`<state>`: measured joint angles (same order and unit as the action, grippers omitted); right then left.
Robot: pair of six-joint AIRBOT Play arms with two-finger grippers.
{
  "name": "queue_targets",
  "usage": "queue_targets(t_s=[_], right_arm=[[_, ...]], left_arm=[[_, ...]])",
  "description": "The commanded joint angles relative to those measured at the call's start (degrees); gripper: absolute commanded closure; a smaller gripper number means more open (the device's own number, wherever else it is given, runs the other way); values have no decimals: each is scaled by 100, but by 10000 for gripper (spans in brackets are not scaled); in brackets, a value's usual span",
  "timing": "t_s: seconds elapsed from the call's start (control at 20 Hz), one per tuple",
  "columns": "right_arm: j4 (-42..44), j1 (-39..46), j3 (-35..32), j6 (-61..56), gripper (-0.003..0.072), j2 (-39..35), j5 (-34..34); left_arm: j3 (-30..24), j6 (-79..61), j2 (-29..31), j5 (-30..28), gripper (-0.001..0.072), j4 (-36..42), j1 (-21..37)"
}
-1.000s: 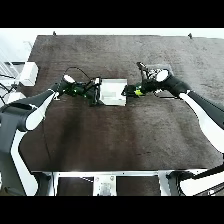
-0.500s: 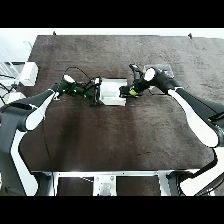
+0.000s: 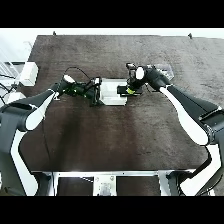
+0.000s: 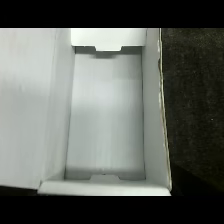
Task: Fold the box and place the chain.
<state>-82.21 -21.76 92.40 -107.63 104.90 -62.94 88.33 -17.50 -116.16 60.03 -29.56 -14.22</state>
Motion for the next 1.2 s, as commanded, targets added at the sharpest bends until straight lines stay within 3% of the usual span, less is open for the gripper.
queue_targets(t_s=[0.0,0.35,0.4,0.7,0.8,1.15], right_arm=[[-260,-37,70,-284,278,39,-61],[-317,-46,236,-518,286,258,-68],[-330,-46,385,-531,320,356,-162],[-531,-66,710,-994,322,501,-868],[-553,-118,710,-1108,410,501,-868],[-680,-262,708,-1375,429,520,-866]], left_arm=[[-2,-2,2,2,411,-4,-2],[-2,-2,2,2,411,-2,-2],[-2,-2,2,0,411,-2,-2],[-2,-4,2,-2,411,-4,4],[-2,-4,2,-2,411,-4,2],[-2,-4,2,-2,411,-4,2]])
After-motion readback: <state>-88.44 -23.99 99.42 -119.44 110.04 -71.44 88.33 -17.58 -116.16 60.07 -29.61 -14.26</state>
